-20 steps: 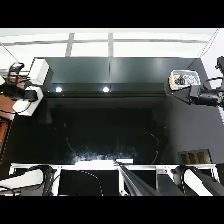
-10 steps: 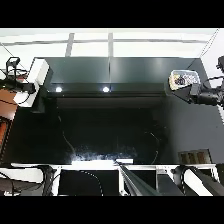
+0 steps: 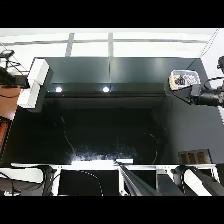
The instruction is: Fold the box and place the chain.
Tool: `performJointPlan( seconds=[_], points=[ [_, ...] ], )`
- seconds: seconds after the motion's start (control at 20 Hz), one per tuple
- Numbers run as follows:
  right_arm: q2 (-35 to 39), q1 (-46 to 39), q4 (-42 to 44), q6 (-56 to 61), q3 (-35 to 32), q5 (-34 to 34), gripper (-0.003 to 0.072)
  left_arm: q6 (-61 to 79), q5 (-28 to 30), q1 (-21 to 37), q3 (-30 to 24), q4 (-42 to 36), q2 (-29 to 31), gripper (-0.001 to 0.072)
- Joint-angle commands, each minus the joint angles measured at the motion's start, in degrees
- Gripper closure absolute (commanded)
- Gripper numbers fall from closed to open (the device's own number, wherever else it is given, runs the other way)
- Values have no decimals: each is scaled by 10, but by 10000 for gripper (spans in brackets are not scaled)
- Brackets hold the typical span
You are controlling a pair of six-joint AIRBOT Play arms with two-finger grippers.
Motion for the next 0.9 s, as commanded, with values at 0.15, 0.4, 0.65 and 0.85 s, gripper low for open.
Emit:
performJointPlan(
  seconds=[0.15,0.4,0.65,0.85],
  points=[
    [99,56,-130,0,0,-16,680,-163,-165,0,49,-66,102,676],
    [110,78,-182,14,0,-128,679,-144,-17,-101,-85,-141,262,682],
    [108,78,-250,14,0,-211,679,-143,175,-224,-379,-141,465,681],
    [108,78,-298,14,-1,-244,673,-140,195,-224,-497,-144,522,681]
  ],
)
